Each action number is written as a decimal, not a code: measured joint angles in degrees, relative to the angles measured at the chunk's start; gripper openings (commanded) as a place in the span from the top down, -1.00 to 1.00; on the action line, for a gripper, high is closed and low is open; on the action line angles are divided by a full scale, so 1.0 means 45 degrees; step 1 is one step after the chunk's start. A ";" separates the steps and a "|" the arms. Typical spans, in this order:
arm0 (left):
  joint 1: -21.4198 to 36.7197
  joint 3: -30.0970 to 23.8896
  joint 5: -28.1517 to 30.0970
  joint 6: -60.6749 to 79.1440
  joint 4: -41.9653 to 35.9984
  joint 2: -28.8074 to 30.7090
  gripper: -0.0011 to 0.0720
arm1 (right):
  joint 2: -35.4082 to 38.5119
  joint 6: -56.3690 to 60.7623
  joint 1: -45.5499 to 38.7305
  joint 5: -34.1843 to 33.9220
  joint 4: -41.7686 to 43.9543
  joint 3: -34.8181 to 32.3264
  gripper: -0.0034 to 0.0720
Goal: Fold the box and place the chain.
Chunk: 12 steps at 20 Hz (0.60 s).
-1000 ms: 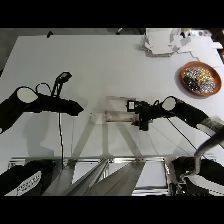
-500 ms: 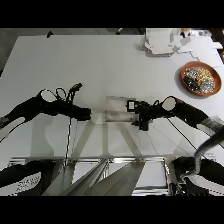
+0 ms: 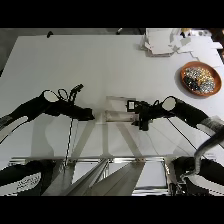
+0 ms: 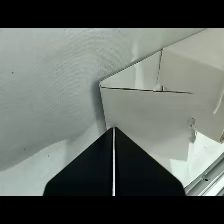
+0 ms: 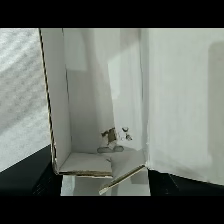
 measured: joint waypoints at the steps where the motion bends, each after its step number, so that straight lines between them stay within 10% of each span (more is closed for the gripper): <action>1: 0.0019 0.0000 -0.0015 0.0000 0.0112 0.0078 0.97 | 0.0000 0.0000 0.0000 0.0005 0.0000 0.0000 -0.14; 12: -0.0068 0.0000 0.0539 -0.0393 0.0359 0.0209 0.95 | 0.0000 0.0000 0.0000 0.0005 0.0000 0.0000 -0.14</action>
